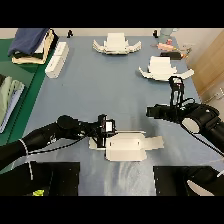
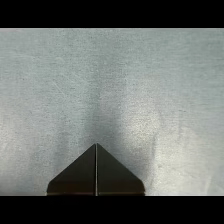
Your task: Fold the box.
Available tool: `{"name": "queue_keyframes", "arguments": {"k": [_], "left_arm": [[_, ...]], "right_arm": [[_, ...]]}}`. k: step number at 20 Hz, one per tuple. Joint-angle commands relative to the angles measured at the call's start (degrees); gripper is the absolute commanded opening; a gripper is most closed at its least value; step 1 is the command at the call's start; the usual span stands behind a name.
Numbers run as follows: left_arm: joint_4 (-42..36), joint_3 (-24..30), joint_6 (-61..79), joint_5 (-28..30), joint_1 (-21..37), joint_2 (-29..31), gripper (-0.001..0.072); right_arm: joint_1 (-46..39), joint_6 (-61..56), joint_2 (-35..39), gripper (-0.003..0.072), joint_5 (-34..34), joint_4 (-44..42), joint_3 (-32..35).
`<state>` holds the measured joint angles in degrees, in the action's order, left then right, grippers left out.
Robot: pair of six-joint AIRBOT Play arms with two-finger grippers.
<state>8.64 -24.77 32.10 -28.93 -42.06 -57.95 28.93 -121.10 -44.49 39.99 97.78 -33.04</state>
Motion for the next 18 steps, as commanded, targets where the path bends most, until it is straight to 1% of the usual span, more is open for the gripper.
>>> {"name": "queue_keyframes", "arguments": {"k": [1, 7, 11, 12, 13, 15, 18], "left_arm": [[-1.6, 2.3, 0.4, 1.6, -0.8, -0.2, 0.0012], [-2.5, 2.9, -0.5, 1.2, -0.8, -1.2, 0.0013], [-2.4, 2.9, -2.2, -3.0, -0.8, -1.2, 0.0014], [-2.4, 2.9, -2.2, -3.0, -0.8, -1.0, 0.0014], [-2.4, 2.9, -2.1, -2.2, -0.8, -0.4, 0.0014], [-2.4, 2.4, -1.9, 1.5, -0.8, 1.6, 0.0015], [-2.5, 1.2, -3.0, 2.4, -0.7, 3.7, 0.0016]], "right_arm": [[0.0, 0.0, 0.0, 0.0001, -0.1, -0.1, 0.0], [0.1, 0.0, 0.0, 0.0001, 0.0, -0.1, 0.0], [0.1, 0.0, 0.0, 0.0001, 0.0, 0.0, 0.0], [0.1, 0.0, 0.0, 0.0001, 0.0, 0.0, 0.0], [0.1, 0.0, 0.0, 0.0001, 0.0, 0.0, 0.0], [0.1, 0.0, 0.0, 0.0001, 0.0, 0.0, 0.0], [0.1, 0.0, 0.0, 0.0001, 0.0, 0.0, 0.0]]}}
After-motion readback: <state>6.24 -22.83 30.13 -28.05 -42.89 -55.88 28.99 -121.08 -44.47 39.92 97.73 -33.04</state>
